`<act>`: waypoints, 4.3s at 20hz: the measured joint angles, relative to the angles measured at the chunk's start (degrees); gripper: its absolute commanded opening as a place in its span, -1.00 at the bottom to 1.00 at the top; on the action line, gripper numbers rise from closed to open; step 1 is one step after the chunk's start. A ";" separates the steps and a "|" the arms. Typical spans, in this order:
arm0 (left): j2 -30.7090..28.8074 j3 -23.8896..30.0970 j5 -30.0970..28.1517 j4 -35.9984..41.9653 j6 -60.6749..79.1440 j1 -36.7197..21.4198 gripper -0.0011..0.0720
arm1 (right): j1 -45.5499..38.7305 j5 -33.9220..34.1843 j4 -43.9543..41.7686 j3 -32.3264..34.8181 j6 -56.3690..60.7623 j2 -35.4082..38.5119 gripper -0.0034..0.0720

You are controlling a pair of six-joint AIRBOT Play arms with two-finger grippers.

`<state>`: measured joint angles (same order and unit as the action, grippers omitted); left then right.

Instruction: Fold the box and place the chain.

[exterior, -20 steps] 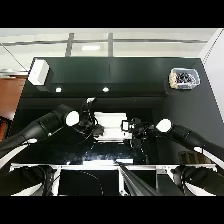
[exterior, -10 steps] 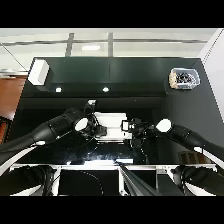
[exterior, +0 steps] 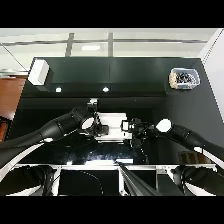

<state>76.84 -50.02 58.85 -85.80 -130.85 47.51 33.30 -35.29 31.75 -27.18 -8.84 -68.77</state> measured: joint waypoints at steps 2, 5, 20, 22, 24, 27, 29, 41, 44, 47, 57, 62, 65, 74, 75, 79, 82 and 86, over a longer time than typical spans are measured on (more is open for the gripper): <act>0.07 -0.11 0.17 -0.22 -0.74 0.00 -0.26 | 0.00 0.00 0.00 -0.02 0.00 0.00 0.14; 0.17 -0.20 0.17 -0.37 -1.66 0.04 -0.34 | 0.00 0.00 0.00 0.00 0.00 0.00 0.14; 0.68 -0.20 0.26 -0.74 -4.35 0.39 -0.89 | 0.00 -0.02 0.02 0.00 0.00 0.00 0.14; 0.68 -0.20 0.24 -0.70 -4.39 0.39 -0.85 | 0.00 -0.02 0.02 0.00 0.00 0.00 0.14; 0.70 -0.20 0.24 -0.66 -4.42 0.39 -0.28 | 0.00 -0.02 0.02 0.00 0.00 0.00 0.14; 0.70 -0.20 0.57 -0.63 -4.50 0.39 0.25 | 0.00 -0.04 0.02 0.00 0.00 0.00 0.14; 0.70 -0.20 1.31 -0.63 -4.50 0.39 0.46 | 0.00 -0.02 0.02 0.00 0.00 0.00 0.14; 0.70 -0.20 0.70 -0.48 -3.45 0.39 -0.89 | 0.00 -0.02 0.02 0.00 -0.07 0.00 0.14; 0.70 -0.20 0.46 -0.42 -3.02 0.39 -0.89 | 0.00 -0.04 0.02 0.00 0.00 0.00 0.18; 0.70 -0.20 0.22 -0.39 -2.75 0.39 -0.89 | 0.00 -0.17 0.35 0.00 1.11 0.26 0.96; 0.70 -0.20 0.81 -0.42 -1.99 0.39 -0.89 | -0.11 -4.17 13.35 0.00 8.41 8.66 0.63; 0.70 -0.20 1.16 -0.50 -1.95 0.39 -0.89 | 0.00 -4.83 14.05 0.00 8.35 9.38 -0.11; 0.70 -0.20 1.20 -0.52 -1.97 0.39 -0.89 | 0.00 -5.07 11.37 0.00 8.22 9.03 -0.12; 0.70 -0.20 1.55 -0.70 -1.97 0.39 -0.89 | 1.46 -3.04 0.61 0.00 8.20 5.60 -0.11; 0.70 -0.20 1.53 -0.70 -1.97 0.39 -0.89 | 2.08 -2.27 0.00 0.00 8.20 5.22 -0.11; 0.70 -0.20 1.40 -0.61 -1.97 0.39 -0.89 | 3.58 -0.07 -1.16 0.00 8.20 4.26 -0.12; 0.70 -0.20 1.31 -0.57 -1.99 0.39 -0.89 | 3.98 0.61 -1.51 0.00 8.22 4.04 -0.11; 0.70 -0.20 1.25 -0.52 -2.01 0.39 -0.90 | 4.15 0.92 -1.57 0.00 8.22 3.89 -0.10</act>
<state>77.54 -50.22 60.10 -86.32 -132.86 47.90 37.45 -34.37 30.17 -27.18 -0.62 -64.88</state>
